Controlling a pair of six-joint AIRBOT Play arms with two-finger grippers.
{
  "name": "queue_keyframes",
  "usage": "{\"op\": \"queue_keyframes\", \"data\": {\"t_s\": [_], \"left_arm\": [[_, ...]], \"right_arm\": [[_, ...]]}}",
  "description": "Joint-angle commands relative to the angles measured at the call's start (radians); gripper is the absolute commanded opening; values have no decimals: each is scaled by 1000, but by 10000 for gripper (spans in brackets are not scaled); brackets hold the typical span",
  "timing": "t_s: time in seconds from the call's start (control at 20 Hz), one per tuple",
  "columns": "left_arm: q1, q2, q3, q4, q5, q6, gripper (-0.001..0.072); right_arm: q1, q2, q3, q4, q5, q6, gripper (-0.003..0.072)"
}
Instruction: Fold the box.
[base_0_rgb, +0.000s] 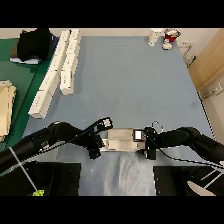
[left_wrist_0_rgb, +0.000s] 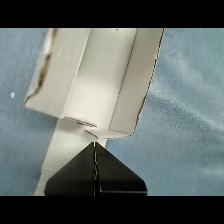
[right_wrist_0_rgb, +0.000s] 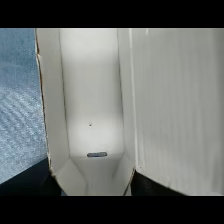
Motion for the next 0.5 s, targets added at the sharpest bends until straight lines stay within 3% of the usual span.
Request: {"op": "queue_keyframes", "data": {"t_s": [0.0, 0.1, 0.25, 0.45], "left_arm": [[2, 114, 14, 223, -88, -452, 13], [42, 183, 18, 341, -125, -691, 13], [208, 251, 18, 448, -274, -881, 12], [507, 243, 11, 399, -426, -876, 13]], "right_arm": [[1, 0, 1, 0, 1, 1, 510], [1, 0, 0, 0, 0, 1, 509], [1, 0, 0, 0, 0, 1, 510], [1, 0, 0, 0, 1, 1, 510]]}}
